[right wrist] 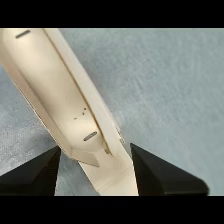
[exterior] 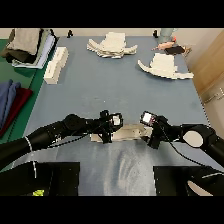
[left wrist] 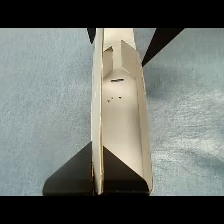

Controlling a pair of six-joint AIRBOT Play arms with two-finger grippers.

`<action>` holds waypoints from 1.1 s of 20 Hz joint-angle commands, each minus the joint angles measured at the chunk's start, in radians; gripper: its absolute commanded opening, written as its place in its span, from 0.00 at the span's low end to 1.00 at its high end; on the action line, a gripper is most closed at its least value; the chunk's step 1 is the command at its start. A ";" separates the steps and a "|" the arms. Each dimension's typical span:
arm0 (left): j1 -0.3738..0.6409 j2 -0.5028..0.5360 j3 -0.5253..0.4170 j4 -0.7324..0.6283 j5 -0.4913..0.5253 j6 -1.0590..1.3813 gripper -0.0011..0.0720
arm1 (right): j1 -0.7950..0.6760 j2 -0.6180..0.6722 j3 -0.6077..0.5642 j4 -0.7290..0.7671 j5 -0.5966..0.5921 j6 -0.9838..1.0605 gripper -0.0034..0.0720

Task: Fold the box.

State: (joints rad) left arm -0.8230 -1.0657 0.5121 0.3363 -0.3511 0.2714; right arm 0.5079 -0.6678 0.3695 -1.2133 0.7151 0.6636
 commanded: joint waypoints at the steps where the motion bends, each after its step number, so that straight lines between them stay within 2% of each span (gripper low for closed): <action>1: 0.000 0.000 0.000 0.000 0.000 0.000 0.04 | -0.102 -0.073 0.034 0.250 0.090 -0.348 0.95; 7: 0.000 0.000 0.000 0.000 0.001 0.000 0.04 | -0.112 -0.222 0.055 0.300 0.119 -0.422 0.95; 10: 0.000 0.000 0.000 0.000 0.000 0.000 0.04 | -0.128 -0.243 0.055 0.325 0.122 -0.428 0.95; 15: 0.000 0.000 0.000 0.000 0.000 0.000 0.04 | -0.128 -0.243 0.053 0.364 0.200 -0.428 0.95; 19: 0.000 0.000 0.000 0.000 0.001 0.000 0.04 | -0.128 -0.255 0.051 0.359 0.076 -0.428 0.95; 22: 0.000 0.000 0.000 0.000 0.000 0.000 0.04 | -0.128 -0.255 0.051 0.360 0.101 -0.428 0.95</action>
State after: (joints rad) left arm -0.8230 -1.0657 0.5121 0.3363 -0.3504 0.2722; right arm 0.3805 -0.9199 0.4202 -0.8543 0.8398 0.2367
